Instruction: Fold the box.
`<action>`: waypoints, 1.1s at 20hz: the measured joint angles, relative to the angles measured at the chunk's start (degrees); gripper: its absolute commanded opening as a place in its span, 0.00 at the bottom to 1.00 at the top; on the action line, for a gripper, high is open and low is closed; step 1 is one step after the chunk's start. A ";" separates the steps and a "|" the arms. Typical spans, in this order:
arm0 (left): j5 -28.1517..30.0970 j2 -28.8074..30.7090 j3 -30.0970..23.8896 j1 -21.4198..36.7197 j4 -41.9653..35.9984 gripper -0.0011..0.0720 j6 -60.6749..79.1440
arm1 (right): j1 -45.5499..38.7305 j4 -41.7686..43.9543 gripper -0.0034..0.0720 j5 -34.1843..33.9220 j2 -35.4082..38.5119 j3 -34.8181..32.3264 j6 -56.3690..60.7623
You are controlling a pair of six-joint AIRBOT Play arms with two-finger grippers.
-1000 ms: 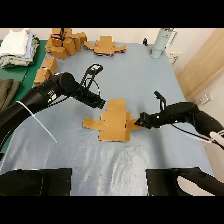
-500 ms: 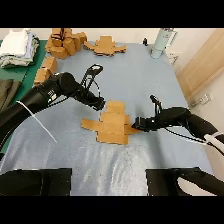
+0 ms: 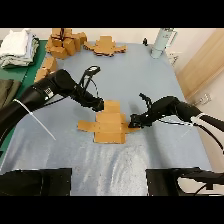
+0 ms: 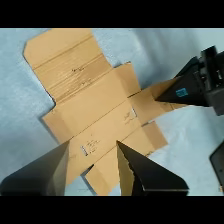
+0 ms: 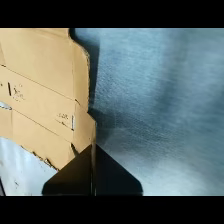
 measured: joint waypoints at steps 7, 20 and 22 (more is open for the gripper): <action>-7.15 -1.81 0.17 10.80 -9.22 0.71 5.92 | 2.23 2.03 0.05 0.07 0.90 0.07 -11.91; -12.22 -11.34 -0.68 18.34 -11.65 0.70 10.56 | 9.18 -2.75 0.05 10.80 8.35 -5.53 -12.57; -12.68 -12.59 -1.51 18.78 -12.81 0.70 11.69 | 9.29 -2.73 0.05 11.04 8.63 -5.70 -12.41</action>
